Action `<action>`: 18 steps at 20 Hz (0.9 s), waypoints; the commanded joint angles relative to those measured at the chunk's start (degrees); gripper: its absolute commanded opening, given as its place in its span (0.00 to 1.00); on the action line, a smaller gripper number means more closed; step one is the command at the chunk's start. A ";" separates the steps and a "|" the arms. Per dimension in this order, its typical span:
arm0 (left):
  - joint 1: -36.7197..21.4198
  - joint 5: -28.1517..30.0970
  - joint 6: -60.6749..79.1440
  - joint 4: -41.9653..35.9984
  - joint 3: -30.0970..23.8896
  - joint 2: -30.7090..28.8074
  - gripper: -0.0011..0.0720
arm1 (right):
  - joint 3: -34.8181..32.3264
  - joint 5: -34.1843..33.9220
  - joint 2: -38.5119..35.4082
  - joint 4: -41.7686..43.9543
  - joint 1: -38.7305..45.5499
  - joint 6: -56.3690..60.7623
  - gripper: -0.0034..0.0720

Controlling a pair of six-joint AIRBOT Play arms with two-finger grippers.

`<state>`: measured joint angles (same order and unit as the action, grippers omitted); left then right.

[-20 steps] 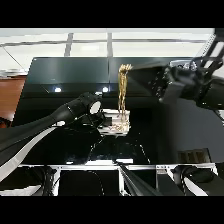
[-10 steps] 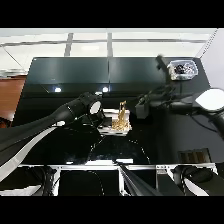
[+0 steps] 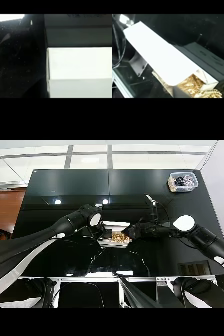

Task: Fold the box and place the chain.

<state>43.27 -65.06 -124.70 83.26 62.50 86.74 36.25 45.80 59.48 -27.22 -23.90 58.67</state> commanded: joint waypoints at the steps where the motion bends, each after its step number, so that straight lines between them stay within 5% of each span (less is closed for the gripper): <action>1: 0.00 -0.04 0.00 0.00 0.07 -0.02 0.05 | -0.42 1.68 0.44 -0.33 1.07 -0.50 0.46; 7: 0.00 -0.04 0.00 0.00 0.07 -0.02 0.05 | -1.11 12.37 -0.24 -20.44 10.97 -5.20 0.46; 8: 0.00 0.02 0.00 0.00 0.07 -0.02 0.05 | -1.99 11.13 -0.24 -23.04 10.80 -7.21 0.46; 9: 0.00 0.02 0.00 0.00 0.07 -0.02 0.05 | -3.19 8.87 -0.22 -24.81 10.32 -8.92 0.63; 10: 0.00 0.02 0.00 0.00 0.07 -0.02 0.05 | -4.59 5.53 -0.15 -25.40 9.42 -11.52 1.00; 18: 0.00 0.00 0.00 0.00 0.07 -0.02 0.05 | -8.35 -18.86 5.25 -21.94 -5.33 -45.94 1.00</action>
